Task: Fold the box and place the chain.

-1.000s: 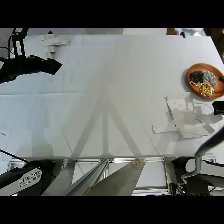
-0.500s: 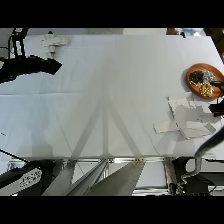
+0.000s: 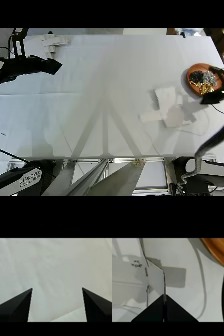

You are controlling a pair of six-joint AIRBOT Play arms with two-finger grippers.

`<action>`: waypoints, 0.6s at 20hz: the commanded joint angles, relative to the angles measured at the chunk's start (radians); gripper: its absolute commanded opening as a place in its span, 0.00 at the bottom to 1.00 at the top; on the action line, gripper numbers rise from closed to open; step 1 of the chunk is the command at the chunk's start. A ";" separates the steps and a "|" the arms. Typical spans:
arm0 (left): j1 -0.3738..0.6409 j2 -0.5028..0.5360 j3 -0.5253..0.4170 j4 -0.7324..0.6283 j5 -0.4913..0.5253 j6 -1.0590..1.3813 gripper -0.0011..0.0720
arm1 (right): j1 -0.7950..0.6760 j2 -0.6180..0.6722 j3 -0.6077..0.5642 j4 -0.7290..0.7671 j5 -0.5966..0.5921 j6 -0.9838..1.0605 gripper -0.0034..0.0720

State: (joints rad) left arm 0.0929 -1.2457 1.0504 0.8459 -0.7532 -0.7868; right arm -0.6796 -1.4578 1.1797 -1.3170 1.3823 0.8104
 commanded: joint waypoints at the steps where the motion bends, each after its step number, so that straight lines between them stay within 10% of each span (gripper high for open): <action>1: 0.000 0.001 0.001 0.000 0.000 0.000 0.97 | 0.113 0.012 0.002 0.244 0.008 -0.052 0.06; 12: 0.000 0.001 0.001 0.000 0.000 0.000 0.97 | 0.498 0.020 0.002 0.615 -0.138 -0.108 0.06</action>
